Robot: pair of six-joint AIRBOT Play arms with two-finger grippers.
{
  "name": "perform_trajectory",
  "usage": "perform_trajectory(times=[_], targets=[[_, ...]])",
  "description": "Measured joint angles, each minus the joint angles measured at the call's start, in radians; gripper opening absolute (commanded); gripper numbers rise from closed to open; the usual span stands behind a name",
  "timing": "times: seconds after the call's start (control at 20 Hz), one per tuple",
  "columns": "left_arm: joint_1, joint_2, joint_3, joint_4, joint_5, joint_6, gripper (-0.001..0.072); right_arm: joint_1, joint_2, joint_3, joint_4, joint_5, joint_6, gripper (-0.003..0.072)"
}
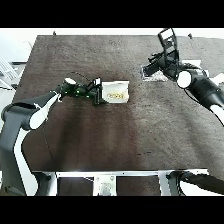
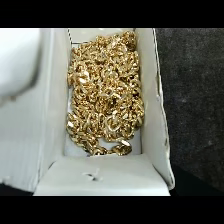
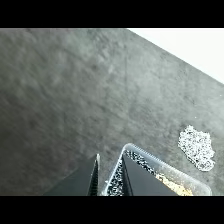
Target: Fold the box and place the chain.
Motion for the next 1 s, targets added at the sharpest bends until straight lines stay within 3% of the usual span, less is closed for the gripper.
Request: perform_trajectory(times=[0.1,0.25,0.4,0.55,0.85,0.95,1.0], targets=[[0.0,0.0,0.0,0.0,0.0,0.0,0.0351,-0.014,-0.066,0.05,0.045,0.032,-0.067,0.0183],[0.0,0.0,0.0,0.0,0.0,0.0,0.0351,-0.051,-0.166,0.154,0.243,0.161,-0.248,0.0183],[0.0,0.0,0.0,0.0,0.0,0.0,0.0351,-0.117,-0.271,0.28,0.51,0.371,-0.434,0.0182],[0.0,0.0,0.0,0.0,0.0,0.0,0.0351,-0.167,-0.38,0.39,0.684,0.576,-0.544,0.0182],[0.0,0.0,0.0,0.0,0.0,0.0,0.0351,-0.168,-0.519,0.476,0.848,0.806,-0.679,0.0199],[0.0,0.0,0.0,0.0,0.0,0.0,0.0351,-0.158,-0.537,0.483,0.868,0.867,-0.703,0.0285],[0.0,0.0,0.0,0.0,0.0,0.0,0.0351,-0.153,-0.543,0.485,0.876,0.896,-0.715,0.0283]])
